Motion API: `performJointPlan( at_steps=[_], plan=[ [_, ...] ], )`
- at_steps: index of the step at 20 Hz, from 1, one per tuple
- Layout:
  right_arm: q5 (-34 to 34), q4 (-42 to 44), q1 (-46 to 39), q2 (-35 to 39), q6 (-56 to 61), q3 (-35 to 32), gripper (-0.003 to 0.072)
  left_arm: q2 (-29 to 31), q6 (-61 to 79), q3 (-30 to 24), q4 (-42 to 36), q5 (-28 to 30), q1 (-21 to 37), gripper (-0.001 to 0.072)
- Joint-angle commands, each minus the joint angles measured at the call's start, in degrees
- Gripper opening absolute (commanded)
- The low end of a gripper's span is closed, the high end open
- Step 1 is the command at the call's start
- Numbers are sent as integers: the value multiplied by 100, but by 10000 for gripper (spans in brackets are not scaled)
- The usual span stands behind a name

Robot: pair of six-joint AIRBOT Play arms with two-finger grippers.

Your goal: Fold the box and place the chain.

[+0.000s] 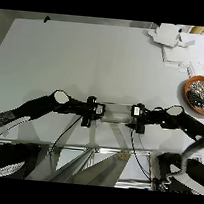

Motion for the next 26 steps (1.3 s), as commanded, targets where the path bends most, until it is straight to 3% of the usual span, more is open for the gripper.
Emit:
performJointPlan(
  at_steps=[1,5,6,7,10,13,16,19,24,26],
  plan=[
    [-2,0,2,2,0,-2,443,-24,105,4,-273,52,-59,132],
    [0,0,2,2,0,0,443,-229,223,4,-483,98,-227,159],
    [-2,0,2,2,0,0,443,-254,361,4,-562,120,-273,195],
    [-2,0,2,2,0,-2,443,-256,505,4,-629,144,-299,300],
    [-2,0,2,2,0,0,443,-251,431,4,-608,201,-313,397],
    [-2,0,2,2,0,0,443,-92,-238,2,-245,195,-273,390],
    [-2,0,2,2,0,-2,443,487,-1982,2,656,17,-15,390],
    [-2,0,2,2,0,0,443,1180,-3954,2,1753,-459,372,390],
    [-2,0,2,2,0,0,443,1816,-5921,-4,2380,-1257,1202,386],
    [-2,0,2,2,0,-2,443,1810,-6708,-94,2610,-1305,1480,271]
  ],
)
